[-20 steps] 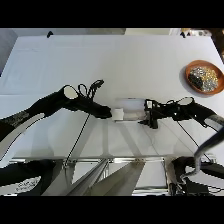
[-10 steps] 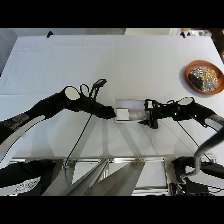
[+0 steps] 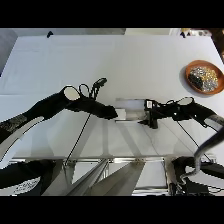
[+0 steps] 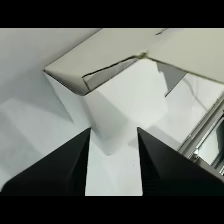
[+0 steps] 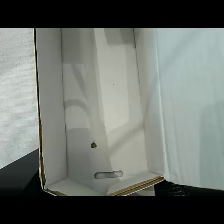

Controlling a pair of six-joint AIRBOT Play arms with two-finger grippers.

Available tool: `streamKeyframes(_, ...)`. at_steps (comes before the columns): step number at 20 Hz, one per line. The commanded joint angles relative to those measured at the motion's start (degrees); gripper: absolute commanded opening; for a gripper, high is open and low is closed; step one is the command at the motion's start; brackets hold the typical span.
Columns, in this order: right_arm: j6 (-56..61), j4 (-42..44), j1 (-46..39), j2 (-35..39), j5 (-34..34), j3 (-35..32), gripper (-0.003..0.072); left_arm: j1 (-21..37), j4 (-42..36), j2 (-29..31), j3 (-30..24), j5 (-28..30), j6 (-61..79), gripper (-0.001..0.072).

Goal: Fold the box and place the chain.

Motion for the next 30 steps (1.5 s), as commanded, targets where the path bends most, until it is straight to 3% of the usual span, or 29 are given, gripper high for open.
streamKeyframes(1, -0.02, -0.02, 0.0, -0.02, 0.09, -0.02, 0.0295, -1.18, 6.91, -0.22, 1.38, 0.74, -7.76, 0.0355)
streamKeyframes(5, -0.02, -0.02, 0.0, -0.02, 0.11, -0.02, 0.0295, -4.83, 20.65, -2.4, 7.56, 0.44, -21.77, 0.0415)
streamKeyframes(10, -0.02, -0.02, 0.0, -0.02, 0.11, -0.02, 0.0295, -8.28, 25.75, -5.4, 13.03, -2.36, -29.2, 0.0415)
streamKeyframes(18, -0.02, -0.02, 0.0, -0.02, 0.11, -0.02, 0.0295, -11.74, 31.74, -6.99, 15.39, -4.42, -40.41, 0.0415)
streamKeyframes(22, -0.02, -0.02, 0.0, -0.02, 0.09, -0.02, 0.0295, -13.42, 33.88, -10.56, 20.92, -8.07, -45.16, 0.0415)
streamKeyframes(25, -0.02, -0.02, 0.0, -0.02, 0.11, -0.02, 0.0295, -14.32, 36.28, -14.47, 25.51, -14.58, -49.75, 0.0413)
streamKeyframes(30, -0.02, -0.02, 0.0, -0.02, 0.09, -0.02, 0.0295, -14.6, 41.88, -16.55, 27.89, -19.54, -57.61, 0.0412)
